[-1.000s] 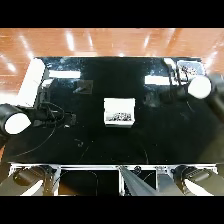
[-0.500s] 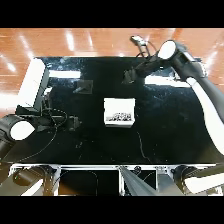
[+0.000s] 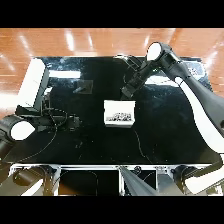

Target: Fold the box and place the chain.

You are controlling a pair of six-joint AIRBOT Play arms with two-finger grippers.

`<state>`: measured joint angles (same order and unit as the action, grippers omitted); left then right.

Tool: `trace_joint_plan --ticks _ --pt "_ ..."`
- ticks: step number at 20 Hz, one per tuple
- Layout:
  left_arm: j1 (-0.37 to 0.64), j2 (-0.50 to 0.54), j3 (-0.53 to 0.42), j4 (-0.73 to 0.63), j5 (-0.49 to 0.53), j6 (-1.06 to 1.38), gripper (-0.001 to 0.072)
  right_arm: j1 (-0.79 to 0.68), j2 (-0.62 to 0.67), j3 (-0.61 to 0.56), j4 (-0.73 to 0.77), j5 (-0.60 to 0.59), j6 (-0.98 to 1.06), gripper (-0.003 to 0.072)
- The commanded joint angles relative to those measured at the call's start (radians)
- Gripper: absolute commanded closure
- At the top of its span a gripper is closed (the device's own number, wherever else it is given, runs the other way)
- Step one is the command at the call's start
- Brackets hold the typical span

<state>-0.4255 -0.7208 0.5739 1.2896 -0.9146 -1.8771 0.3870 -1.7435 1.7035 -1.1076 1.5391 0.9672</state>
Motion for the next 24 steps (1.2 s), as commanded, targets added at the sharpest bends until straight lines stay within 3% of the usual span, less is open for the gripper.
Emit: trace_joint_plan --ticks 1,7,13,16,24 --pt "0.001 0.0 0.0 -0.001 0.003 0.0 0.0201 -0.022 0.016 0.003 0.124 0.095 -0.156 -0.0017" --pt "0.001 -0.002 0.0 -0.001 0.011 -0.011 0.0201 -0.038 0.016 0.003 0.103 0.167 -0.243 -0.0017" --pt "0.0 -0.01 0.0 -0.002 0.039 -0.011 0.0201 -0.035 0.012 0.003 0.093 0.159 -0.24 -0.0017" --pt "0.001 -0.01 0.0 0.0 0.05 -0.011 0.0202 -0.007 0.012 -0.006 0.014 0.158 -0.23 -0.0018" --pt "0.001 -0.013 0.0 0.0 0.049 -0.011 0.0202 0.058 0.012 -0.07 -0.057 0.059 -0.23 -0.0019"
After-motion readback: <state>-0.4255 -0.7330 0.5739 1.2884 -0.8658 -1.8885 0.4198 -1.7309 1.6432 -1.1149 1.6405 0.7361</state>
